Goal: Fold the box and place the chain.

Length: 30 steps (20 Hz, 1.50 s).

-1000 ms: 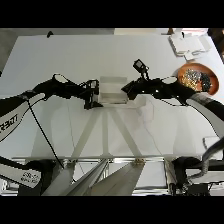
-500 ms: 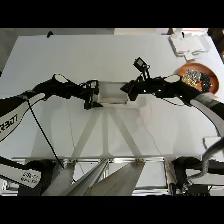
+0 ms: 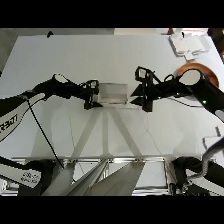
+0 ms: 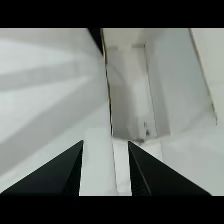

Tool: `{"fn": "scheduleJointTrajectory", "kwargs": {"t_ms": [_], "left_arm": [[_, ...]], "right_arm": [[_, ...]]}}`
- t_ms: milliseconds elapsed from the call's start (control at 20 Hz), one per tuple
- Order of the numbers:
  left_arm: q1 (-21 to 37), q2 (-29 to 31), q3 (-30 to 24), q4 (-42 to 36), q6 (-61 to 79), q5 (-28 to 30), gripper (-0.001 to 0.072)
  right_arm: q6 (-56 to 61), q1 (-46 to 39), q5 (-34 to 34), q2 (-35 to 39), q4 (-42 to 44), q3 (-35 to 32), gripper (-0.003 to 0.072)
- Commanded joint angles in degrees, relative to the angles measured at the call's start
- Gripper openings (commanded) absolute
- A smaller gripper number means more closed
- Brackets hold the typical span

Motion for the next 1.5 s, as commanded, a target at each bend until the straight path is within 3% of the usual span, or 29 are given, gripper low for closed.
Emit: {"fn": "scheduleJointTrajectory", "kwargs": {"t_ms": [0, 300, 800, 1000, 1100, 1150, 1350, 1400, 1450], "left_arm": [[0.0, 0.0, 0.0, 0.0, 0.0, 0.0, 0.0336], [0.0, 0.0, 0.0, 0.0, 0.0, 0.0, 0.0336], [0.0, 0.0, 0.0, 0.0, 0.0, 0.0, 0.0336], [0.0, 0.0, 0.0, -0.1, 0.0, -0.1, 0.0336], [0.0, 0.0, 0.0, -0.1, 0.0, 0.0, 0.0336], [0.0, 0.0, 0.0, 0.0, 0.0, 0.0, 0.0336], [0.0, 0.0, 0.0, -0.1, 0.0, -0.1, 0.0336], [0.0, 0.0, 0.0, -0.1, 0.0, 0.0, 0.0336], [0.0, 0.0, 0.0, -0.1, 0.0, 0.0, 0.0336]], "right_arm": [[1.0, 0.1, 1.5, 0.8, -8.9, 0.0, 0.0321], [0.3, 0.1, -5.9, -4.6, -9.9, 0.0, 0.0319], [-10.8, 4.3, -20.5, -14.0, -3.4, 0.0, 0.0319], [-10.7, 5.9, -20.6, -16.1, -3.4, 0.0, 0.0310], [-10.7, 6.8, -20.9, -16.3, -3.4, 0.0, 0.0174], [-10.7, 6.9, -21.1, -16.3, -3.4, 0.0, 0.0146], [-10.7, 6.9, -21.0, -16.3, -2.0, 0.0, 0.0136], [-10.7, 6.9, -21.0, -16.3, -1.4, 0.0, 0.0075], [-10.7, 6.9, -21.0, -16.3, -0.5, 0.0, 0.0074]]}}
